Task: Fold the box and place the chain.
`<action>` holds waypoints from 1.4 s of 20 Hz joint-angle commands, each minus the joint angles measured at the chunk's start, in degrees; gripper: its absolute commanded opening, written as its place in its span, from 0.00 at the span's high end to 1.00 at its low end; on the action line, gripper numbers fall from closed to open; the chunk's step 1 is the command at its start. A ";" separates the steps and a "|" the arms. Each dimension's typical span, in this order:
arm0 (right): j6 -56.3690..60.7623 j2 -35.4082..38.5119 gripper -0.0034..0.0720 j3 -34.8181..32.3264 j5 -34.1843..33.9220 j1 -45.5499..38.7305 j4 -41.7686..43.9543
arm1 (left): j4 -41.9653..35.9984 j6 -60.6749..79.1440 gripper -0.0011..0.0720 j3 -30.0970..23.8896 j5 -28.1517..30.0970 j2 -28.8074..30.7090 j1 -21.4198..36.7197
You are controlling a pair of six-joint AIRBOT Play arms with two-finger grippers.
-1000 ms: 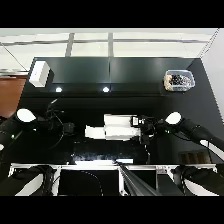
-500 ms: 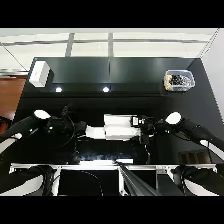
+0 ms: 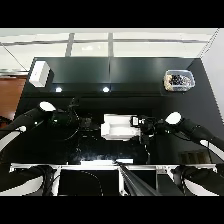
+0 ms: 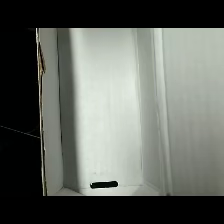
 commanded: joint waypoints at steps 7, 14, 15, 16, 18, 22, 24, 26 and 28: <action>0.04 -0.02 0.72 -0.02 -0.02 0.00 0.04 | -0.07 -2.29 0.01 4.04 0.68 0.00 -9.57; 0.02 0.00 0.72 -0.02 -0.02 0.00 0.04 | 13.05 -21.14 0.05 10.58 1.79 0.00 -17.64; 0.02 0.00 0.72 -0.02 -0.02 0.00 0.02 | 14.93 -23.37 0.05 11.26 1.90 0.00 -18.25; 0.02 -0.02 0.72 -0.02 -0.02 0.00 0.02 | 16.74 -25.73 0.05 11.74 2.14 0.00 -18.58; 0.02 0.00 0.72 -0.02 -0.02 0.00 0.02 | 19.54 -29.79 0.05 12.02 2.45 -0.02 -18.78; 0.02 -0.02 0.72 -0.02 -0.02 0.00 0.02 | 19.69 -30.42 0.05 12.04 3.30 -0.02 -18.88; 0.02 -0.02 0.72 -0.02 -0.02 0.00 0.02 | 19.65 -30.49 0.05 12.04 3.43 -0.02 -18.88; 0.04 0.00 0.72 -0.02 -0.02 0.00 0.02 | 19.65 -30.97 0.07 12.04 3.67 -0.02 -18.88; 0.02 -0.02 0.72 -0.02 -0.02 0.00 0.02 | 19.67 -31.80 0.24 12.39 3.63 -0.02 -18.99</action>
